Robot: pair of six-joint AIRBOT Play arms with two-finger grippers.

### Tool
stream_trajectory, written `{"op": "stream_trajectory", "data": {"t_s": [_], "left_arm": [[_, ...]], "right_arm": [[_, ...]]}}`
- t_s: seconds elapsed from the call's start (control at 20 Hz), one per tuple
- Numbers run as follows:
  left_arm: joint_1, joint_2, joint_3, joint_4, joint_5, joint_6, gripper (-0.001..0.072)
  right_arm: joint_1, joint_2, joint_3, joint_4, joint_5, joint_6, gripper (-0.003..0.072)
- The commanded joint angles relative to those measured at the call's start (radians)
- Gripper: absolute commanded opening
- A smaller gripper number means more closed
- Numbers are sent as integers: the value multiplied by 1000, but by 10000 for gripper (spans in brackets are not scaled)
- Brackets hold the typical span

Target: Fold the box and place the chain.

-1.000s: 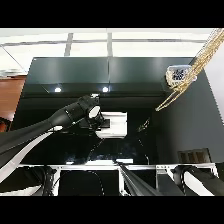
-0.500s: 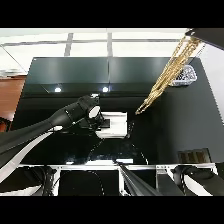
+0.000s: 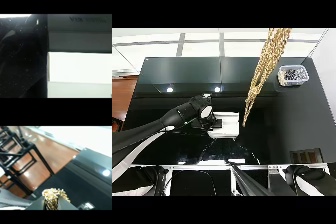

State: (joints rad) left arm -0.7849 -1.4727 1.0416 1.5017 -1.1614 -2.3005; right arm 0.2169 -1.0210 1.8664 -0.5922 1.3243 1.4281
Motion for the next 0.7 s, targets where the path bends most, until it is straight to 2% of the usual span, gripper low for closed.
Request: {"op": "stream_trajectory", "data": {"t_s": [0.0,0.55,0.65], "left_arm": [[0,0,1,0,1,0,24],[0,0,1,0,1,0,24],[0,0,1,0,1,0,24]], "right_arm": [[24,0,0,18,-24,-1,12],[100,-79,0,8,-19,-2,12],[116,-85,0,-41,-2,0,12]]}}
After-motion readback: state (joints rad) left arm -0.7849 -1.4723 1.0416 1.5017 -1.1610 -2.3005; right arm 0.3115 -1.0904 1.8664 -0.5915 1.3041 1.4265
